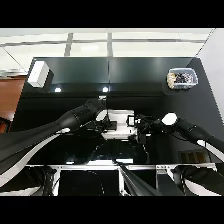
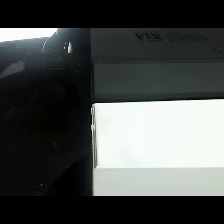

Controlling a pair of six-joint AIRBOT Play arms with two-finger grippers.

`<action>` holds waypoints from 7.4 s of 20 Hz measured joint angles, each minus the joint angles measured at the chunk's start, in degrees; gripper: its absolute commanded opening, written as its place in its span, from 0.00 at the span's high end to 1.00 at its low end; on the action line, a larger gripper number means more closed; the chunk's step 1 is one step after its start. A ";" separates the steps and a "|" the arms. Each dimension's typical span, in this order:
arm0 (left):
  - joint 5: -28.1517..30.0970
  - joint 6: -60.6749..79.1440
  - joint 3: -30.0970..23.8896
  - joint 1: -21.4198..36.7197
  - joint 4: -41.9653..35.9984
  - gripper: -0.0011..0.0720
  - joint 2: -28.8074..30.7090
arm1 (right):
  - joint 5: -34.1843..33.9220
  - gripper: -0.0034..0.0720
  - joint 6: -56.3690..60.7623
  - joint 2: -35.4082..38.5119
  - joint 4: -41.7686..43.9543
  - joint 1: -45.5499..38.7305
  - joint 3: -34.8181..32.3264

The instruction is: Fold the box and place the chain.

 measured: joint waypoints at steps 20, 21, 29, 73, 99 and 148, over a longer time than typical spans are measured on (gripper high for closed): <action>0.31 -1.14 0.07 -0.02 1.07 0.95 -0.11 | -0.22 0.09 2.25 0.48 -0.81 -0.09 0.35; 0.46 -1.11 0.07 -0.02 0.96 0.95 -0.11 | 0.63 0.09 2.75 0.96 -1.99 -0.13 0.52; -0.04 -1.31 0.07 -0.07 0.90 0.95 -0.11 | 4.24 0.16 5.68 7.50 -14.95 -1.01 1.20; -0.33 -1.25 0.07 -0.07 -0.66 0.95 -0.11 | 16.76 0.94 62.12 12.17 -5.44 -31.69 3.69; -0.68 -1.14 0.07 -0.04 -0.63 0.95 -0.11 | 27.34 0.31 70.49 2.43 2.91 -23.93 1.73; -0.42 -1.14 0.07 0.04 -0.68 0.95 -0.13 | 16.83 0.65 133.15 -4.74 -44.87 15.65 20.17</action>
